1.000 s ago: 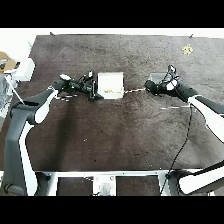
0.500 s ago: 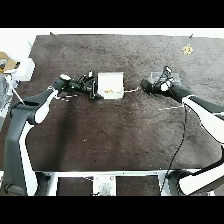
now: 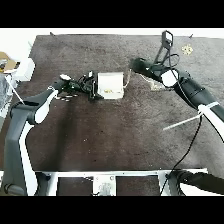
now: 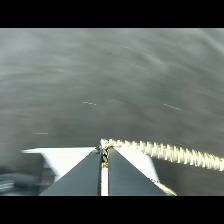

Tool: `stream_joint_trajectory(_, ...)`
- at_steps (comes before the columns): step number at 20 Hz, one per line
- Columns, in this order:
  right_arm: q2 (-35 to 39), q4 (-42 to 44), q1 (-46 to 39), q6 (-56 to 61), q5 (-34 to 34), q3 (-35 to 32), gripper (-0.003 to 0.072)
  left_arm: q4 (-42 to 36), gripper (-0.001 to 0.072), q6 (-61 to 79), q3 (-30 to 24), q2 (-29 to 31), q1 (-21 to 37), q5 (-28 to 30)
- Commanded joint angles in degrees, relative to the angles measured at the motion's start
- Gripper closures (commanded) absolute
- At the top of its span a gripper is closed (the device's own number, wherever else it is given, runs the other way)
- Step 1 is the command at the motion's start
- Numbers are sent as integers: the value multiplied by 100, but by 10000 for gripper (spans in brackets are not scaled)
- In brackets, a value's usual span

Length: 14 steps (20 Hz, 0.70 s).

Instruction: Fold the box and place the chain.

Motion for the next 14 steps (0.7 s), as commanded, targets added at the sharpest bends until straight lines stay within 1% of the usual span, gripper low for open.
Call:
stream_joint_trajectory(1, 181, -109, 756, 4, -708, 313, 686, 2, 361, 0, 4, -2, 0, 2)
stream_joint_trajectory(3, -52, -111, 1086, 109, -994, 516, 686, 2, 361, 0, 4, -2, 0, 2)
stream_joint_trajectory(6, -568, -42, 1248, 391, -929, 542, 686, 2, 360, 0, 4, -2, 0, 2)
stream_joint_trajectory(11, -968, -37, 1180, 619, -717, -85, 682, 2, 361, 0, 4, -2, 0, 4)
stream_joint_trajectory(12, -1005, -116, 1117, 621, -632, -160, 563, 2, 361, 0, 4, -2, 0, 4)
stream_joint_trajectory(13, -1019, -160, 1027, 619, -496, -177, 522, 2, 360, 0, 4, -2, 0, 4)
stream_joint_trajectory(14, -1008, -236, 909, 614, -354, -177, 522, 4, 360, 0, 4, -2, 0, 2)
